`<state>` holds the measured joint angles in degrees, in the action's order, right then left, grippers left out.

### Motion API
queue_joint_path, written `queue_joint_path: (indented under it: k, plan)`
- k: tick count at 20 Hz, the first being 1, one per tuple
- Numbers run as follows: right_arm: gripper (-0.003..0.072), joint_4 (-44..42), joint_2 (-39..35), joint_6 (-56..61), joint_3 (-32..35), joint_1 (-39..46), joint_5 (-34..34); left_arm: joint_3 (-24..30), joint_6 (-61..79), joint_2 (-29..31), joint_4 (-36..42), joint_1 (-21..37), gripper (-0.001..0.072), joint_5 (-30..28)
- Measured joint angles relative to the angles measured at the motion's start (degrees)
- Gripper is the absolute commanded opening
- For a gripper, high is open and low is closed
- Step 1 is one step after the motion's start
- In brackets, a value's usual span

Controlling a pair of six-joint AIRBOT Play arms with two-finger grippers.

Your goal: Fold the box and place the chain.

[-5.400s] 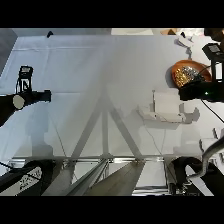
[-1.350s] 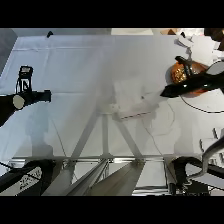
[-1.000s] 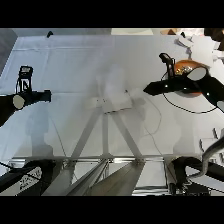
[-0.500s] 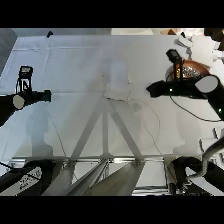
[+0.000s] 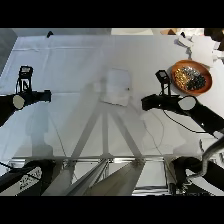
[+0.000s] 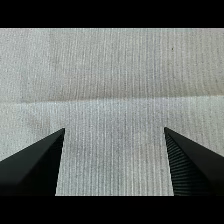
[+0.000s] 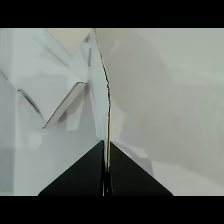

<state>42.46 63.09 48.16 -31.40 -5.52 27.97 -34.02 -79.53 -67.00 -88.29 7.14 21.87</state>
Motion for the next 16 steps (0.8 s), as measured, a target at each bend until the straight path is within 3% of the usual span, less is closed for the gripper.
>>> queue_joint_path:
  k: [16]
  plan:
    - [0.0006,-3.89,7.19,-1.90,0.63,-3.56,-3.93,0.00,0.00,0.00,0.00,0.02,0.0699,0.00]
